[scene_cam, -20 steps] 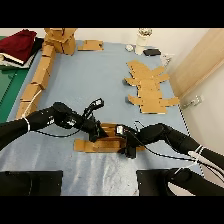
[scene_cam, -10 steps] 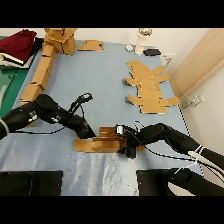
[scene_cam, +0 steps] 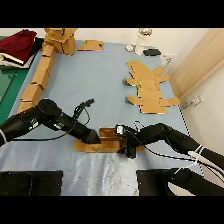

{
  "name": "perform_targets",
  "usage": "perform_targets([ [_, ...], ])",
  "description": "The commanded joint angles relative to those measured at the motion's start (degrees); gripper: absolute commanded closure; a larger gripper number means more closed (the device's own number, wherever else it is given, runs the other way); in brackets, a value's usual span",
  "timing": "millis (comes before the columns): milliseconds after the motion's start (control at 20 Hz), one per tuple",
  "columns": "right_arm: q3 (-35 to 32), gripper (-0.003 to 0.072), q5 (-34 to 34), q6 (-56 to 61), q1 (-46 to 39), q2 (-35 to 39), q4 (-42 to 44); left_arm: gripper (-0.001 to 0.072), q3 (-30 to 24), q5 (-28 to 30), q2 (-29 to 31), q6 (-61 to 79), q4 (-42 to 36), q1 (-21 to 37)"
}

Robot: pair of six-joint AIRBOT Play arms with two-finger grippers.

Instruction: Fold the box.

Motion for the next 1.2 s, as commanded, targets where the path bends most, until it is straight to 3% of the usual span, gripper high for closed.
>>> perform_targets([
  [0, 0.1, 0.0180, 0.0, 0.0, 0.0, 0.0, 0.0, 0.0698, 2.1, 12.9, -2.3, -2.2, -4.2, -1.6],
  [100, 0.1, 0.0179, 0.0, 0.0, 0.0, 0.0, -0.1, 0.0698, 4.7, 16.2, -5.2, -2.6, -0.4, -1.6],
  [300, 0.1, 0.0178, -0.3, 0.0, 0.0, 0.0, -0.1, 0.0699, 9.0, 16.0, -13.5, -5.6, 3.8, -1.7],
  [450, 0.1, 0.0179, -0.3, 0.0, 0.0, 0.0, -0.1, 0.0699, 10.0, 12.3, -17.6, -9.0, 9.1, -1.7],
  [650, 0.1, 0.0179, -0.2, 0.0, 0.0, 0.0, -0.1, 0.0698, 10.0, 9.6, -20.3, -9.7, 9.2, -2.2],
  [950, 0.1, 0.0178, -0.2, 0.0, 0.0, 0.0, -0.3, 0.0699, 11.6, 8.2, -19.0, -3.7, 6.0, -1.8],
  [1150, 0.1, 0.0179, -0.3, 0.0, 0.0, 0.0, -0.3, 0.0700, 9.4, 7.3, -8.2, 5.2, 5.4, 1.3],
])
